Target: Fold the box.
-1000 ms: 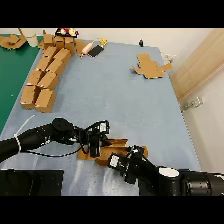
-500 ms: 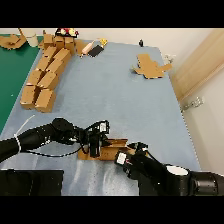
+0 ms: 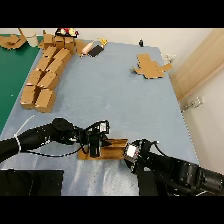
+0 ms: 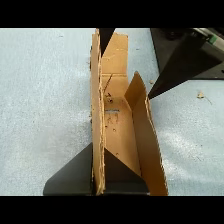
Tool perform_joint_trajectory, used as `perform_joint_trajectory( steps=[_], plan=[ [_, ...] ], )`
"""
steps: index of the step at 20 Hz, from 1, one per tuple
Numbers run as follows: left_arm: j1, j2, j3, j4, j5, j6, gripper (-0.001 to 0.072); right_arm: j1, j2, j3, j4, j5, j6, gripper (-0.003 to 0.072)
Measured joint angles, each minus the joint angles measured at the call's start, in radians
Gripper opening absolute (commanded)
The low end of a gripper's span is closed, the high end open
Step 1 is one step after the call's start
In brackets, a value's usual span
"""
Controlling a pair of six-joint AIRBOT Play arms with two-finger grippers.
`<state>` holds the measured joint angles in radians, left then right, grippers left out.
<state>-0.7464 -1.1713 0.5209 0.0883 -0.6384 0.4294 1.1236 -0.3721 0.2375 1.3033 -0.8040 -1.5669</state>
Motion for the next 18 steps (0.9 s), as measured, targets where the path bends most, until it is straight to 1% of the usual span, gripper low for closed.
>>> perform_joint_trajectory(
  steps=[2, 6, 8, 10, 13, 18],
  plan=[
    [0.000, 0.000, 0.000, 0.000, 0.000, 0.000, 0.0013, -0.106, -0.018, -0.003, 0.133, 0.036, -0.181, 0.0716],
    [0.000, 0.000, 0.000, 0.000, 0.000, 0.000, 0.0013, -0.356, -0.105, 0.001, 0.488, 0.068, -0.632, 0.0716],
    [0.000, 0.000, 0.000, 0.000, 0.000, 0.000, 0.0012, -0.471, -0.171, 0.016, 0.650, 0.052, -0.847, 0.0716],
    [0.000, 0.000, 0.000, 0.000, 0.000, 0.000, 0.0013, -0.549, -0.239, 0.038, 0.762, 0.013, -1.003, 0.0715],
    [0.000, 0.000, 0.000, 0.000, 0.000, 0.000, 0.0013, -0.604, -0.325, 0.067, 0.848, -0.026, -1.121, 0.0712],
    [0.000, 0.000, 0.000, 0.000, 0.000, 0.000, 0.0013, -0.632, -0.370, 0.084, 0.883, -0.071, -1.161, 0.0711]
  ],
)
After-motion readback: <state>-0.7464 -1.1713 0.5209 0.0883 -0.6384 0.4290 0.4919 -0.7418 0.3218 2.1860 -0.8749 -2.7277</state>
